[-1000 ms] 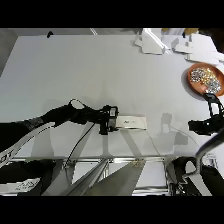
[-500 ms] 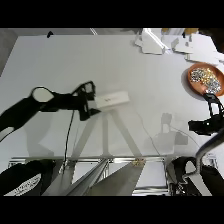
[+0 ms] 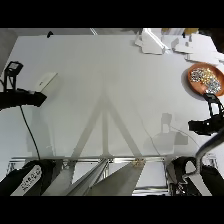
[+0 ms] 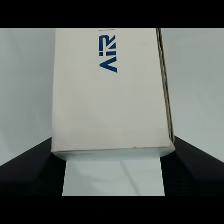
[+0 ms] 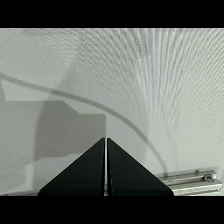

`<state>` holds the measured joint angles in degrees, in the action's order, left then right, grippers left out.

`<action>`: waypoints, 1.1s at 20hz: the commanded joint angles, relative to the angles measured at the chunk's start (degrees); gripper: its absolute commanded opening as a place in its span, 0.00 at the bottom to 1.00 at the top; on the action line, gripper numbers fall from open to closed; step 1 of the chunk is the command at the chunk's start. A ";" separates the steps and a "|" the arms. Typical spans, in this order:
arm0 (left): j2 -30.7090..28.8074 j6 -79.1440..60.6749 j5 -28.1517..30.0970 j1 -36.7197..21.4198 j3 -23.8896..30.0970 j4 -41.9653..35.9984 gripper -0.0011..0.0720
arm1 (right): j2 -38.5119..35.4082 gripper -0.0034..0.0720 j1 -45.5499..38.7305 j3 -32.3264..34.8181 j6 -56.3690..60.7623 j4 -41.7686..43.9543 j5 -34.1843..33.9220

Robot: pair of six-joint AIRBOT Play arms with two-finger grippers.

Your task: Fold the box and place the chain.

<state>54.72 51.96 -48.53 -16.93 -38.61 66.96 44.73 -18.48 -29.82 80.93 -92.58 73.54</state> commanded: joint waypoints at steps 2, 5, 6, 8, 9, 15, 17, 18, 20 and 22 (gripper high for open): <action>3.23 6.45 -1.75 -5.92 0.87 4.22 0.22 | 0.04 0.07 -0.04 0.02 -0.02 0.02 0.00; 4.92 6.54 -4.11 -5.88 0.87 4.24 0.34 | 0.04 0.07 -0.04 0.02 -0.02 0.02 0.00; 5.22 6.60 -4.68 -5.81 0.87 3.72 0.59 | 0.02 0.07 -0.04 0.02 -0.02 0.02 0.00; 5.57 6.58 -6.67 -5.81 0.87 3.17 0.65 | 0.04 0.07 -0.04 0.02 -0.02 0.02 0.00; 5.57 6.60 -7.26 -5.84 0.87 3.23 0.66 | 0.04 0.07 -0.04 0.02 -0.02 0.02 0.00; 2.45 11.67 -8.35 -4.50 0.87 7.21 0.98 | 0.04 0.07 -0.04 0.02 -0.02 0.02 0.00; -1.84 11.69 -8.37 -2.01 0.87 10.23 0.98 | 0.04 0.07 -0.04 0.02 -0.02 0.02 0.00; -4.66 11.69 -8.46 -0.46 0.87 10.97 0.98 | 0.04 0.07 -0.04 0.02 -0.02 0.02 0.00; -10.80 11.72 -8.57 2.75 0.87 11.08 0.98 | 0.04 0.07 -0.04 0.02 -0.02 0.02 0.00; -16.96 11.72 -9.27 6.14 0.87 11.08 0.98 | 0.04 0.07 -0.04 0.02 -0.02 0.02 0.00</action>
<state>45.04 63.44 -57.21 -14.74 -37.76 76.86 44.75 -18.48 -29.82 80.90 -92.58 73.54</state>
